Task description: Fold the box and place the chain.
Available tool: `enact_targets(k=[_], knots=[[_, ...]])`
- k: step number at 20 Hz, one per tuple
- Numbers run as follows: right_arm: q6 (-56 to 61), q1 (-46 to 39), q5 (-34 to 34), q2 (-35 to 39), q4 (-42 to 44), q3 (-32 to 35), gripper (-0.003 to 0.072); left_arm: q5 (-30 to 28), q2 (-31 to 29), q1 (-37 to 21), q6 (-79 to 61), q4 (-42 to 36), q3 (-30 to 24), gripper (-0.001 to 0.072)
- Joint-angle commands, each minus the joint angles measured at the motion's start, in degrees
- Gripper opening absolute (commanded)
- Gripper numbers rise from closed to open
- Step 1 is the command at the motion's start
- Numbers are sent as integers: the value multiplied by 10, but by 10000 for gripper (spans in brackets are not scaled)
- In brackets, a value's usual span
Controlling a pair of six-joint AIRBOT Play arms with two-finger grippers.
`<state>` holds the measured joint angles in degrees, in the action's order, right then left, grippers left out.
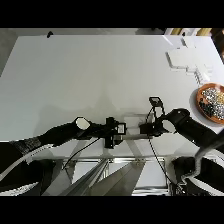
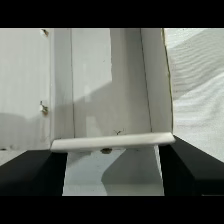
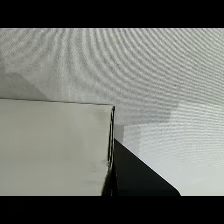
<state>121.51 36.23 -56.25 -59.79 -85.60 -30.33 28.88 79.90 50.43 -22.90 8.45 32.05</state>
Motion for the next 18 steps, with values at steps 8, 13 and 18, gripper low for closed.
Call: enact_targets(k=[8, 13, 18], knots=[[17, 18, -31, -3, 3, 0, 39, 1, 0, 0, 0, 1, 0, 207], [16, 18, -12, -2, 3, 0, 210, 1, 0, 0, 0, 1, 0, 207], [-71, 18, -31, 66, -11, 0, 418, 1, 0, 0, 0, 1, 0, 207]])
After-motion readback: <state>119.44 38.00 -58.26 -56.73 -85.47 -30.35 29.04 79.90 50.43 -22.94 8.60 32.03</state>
